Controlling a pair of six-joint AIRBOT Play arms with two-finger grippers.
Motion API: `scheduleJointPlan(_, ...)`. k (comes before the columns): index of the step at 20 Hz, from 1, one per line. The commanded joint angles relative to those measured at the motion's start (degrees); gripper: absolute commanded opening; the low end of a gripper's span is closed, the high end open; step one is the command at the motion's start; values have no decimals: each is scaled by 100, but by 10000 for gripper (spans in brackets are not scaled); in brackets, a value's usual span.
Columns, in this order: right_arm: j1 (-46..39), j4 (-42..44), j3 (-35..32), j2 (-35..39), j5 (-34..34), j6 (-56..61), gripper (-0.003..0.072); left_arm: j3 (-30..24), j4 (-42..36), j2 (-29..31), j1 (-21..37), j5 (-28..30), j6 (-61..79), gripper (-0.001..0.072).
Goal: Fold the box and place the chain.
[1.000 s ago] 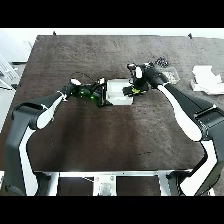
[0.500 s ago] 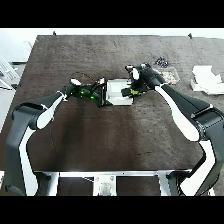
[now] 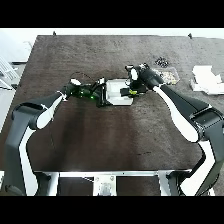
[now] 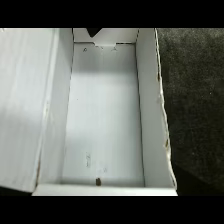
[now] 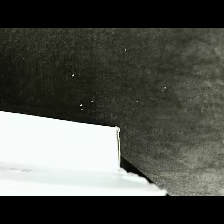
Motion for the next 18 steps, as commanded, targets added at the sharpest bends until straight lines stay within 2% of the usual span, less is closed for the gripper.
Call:
scheduleJointPlan(1, 7, 70, 7, 0, -46, 83, 279, 4, -7, 4, -4, 20, 2, 275)
scheduleJointPlan(2, 0, 79, 9, 0, -44, 81, 511, 4, -7, 4, -4, 20, 2, 275)
scheduleJointPlan(9, -2, 72, 74, 214, 109, 15, 524, 4, -7, 4, -4, 22, 0, 275)
scheduleJointPlan(14, -13, 63, 149, 704, 673, -494, 524, 4, -4, 4, -4, 24, 2, 275)
scheduleJointPlan(18, -120, -111, 160, 1248, 710, -920, 524, 4, -7, 4, -4, 24, 0, 275)
